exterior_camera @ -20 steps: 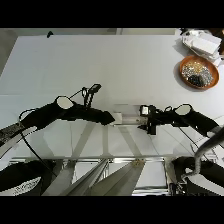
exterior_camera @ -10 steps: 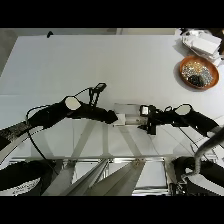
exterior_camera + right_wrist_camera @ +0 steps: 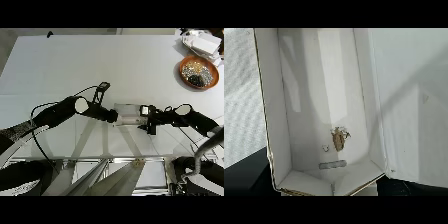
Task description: Fold the box and place the chain.
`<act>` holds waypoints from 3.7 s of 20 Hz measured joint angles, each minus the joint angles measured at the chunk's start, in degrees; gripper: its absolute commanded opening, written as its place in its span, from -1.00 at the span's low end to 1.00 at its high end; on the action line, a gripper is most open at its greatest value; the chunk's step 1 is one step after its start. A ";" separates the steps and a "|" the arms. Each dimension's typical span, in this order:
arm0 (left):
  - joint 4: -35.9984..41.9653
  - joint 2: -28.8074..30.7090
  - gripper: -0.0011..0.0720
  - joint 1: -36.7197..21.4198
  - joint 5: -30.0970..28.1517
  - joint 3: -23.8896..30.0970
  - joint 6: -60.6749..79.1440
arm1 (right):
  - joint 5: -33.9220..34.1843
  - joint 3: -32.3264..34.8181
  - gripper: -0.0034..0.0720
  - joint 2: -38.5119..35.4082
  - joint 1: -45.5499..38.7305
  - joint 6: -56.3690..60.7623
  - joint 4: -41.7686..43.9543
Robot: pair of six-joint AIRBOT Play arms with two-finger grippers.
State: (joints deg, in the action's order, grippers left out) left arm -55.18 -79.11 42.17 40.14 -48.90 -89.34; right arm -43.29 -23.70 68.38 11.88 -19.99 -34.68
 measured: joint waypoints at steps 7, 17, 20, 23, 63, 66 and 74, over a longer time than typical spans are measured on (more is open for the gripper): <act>-13.46 -5.35 -0.08 5.46 7.37 -8.90 -18.51 | 0.00 0.00 0.15 0.00 0.00 -0.02 -0.02; -21.84 -12.90 -0.27 8.81 18.03 -19.58 -37.03 | 0.00 -0.02 0.15 0.00 0.00 0.04 0.00; -22.60 -14.60 -0.62 9.51 18.97 -20.44 -38.69 | 0.00 -0.02 0.15 0.00 0.00 0.02 0.00; -23.21 -15.30 -0.86 9.84 20.22 -20.76 -40.19 | 0.00 -0.02 0.15 -0.02 -0.02 -0.02 -0.02; -9.33 11.98 0.96 -1.81 13.49 -1.29 53.24 | 0.02 0.00 0.15 -0.02 0.00 -0.02 -0.02; 0.52 10.99 0.96 -5.35 9.73 4.79 72.00 | 0.02 0.00 0.15 -0.02 0.00 -0.02 0.00; 22.47 -0.68 0.96 -9.35 5.33 8.37 98.84 | 0.02 0.00 0.15 -0.02 0.00 -0.02 0.00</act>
State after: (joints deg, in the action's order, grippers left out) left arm -32.71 -79.79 32.82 45.47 -40.53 9.50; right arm -43.27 -23.70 68.36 11.88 -20.01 -34.68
